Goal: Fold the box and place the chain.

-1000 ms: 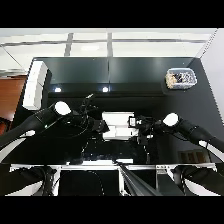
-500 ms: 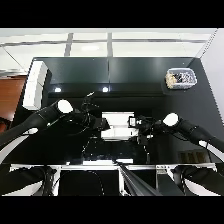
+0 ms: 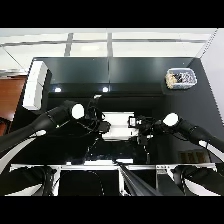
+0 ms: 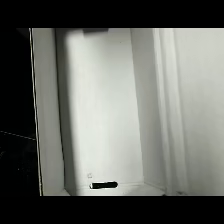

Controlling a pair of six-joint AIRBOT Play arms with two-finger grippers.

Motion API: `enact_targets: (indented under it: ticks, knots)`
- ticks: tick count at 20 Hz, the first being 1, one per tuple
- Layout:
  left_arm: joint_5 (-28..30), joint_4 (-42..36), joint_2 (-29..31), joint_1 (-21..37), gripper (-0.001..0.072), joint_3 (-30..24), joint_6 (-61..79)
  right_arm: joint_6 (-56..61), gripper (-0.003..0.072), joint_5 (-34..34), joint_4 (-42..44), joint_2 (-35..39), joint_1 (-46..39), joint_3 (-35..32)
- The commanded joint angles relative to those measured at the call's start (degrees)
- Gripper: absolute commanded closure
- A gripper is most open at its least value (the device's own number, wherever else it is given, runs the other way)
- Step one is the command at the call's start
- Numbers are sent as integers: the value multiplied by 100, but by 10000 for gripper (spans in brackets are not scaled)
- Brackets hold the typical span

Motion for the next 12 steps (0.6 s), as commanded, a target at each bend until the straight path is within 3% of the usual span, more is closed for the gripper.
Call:
enact_targets:
  ticks: [1, 5, 9, 12]
  knots:
    - [-369, 957, -175, -365, 320, 354, -1115, 0, 554, 2, 0, -2, 2, 4]
    - [-874, 1475, -619, -728, 358, 896, -2179, 0, 554, 2, 0, -2, 2, 4]
    - [-876, 1812, -737, -968, 360, 990, -3281, 0, 554, 2, 0, -2, 2, 4]
    - [-772, 1626, -866, -1078, 359, 992, -3370, 0, 554, 2, 0, -2, 2, 4]
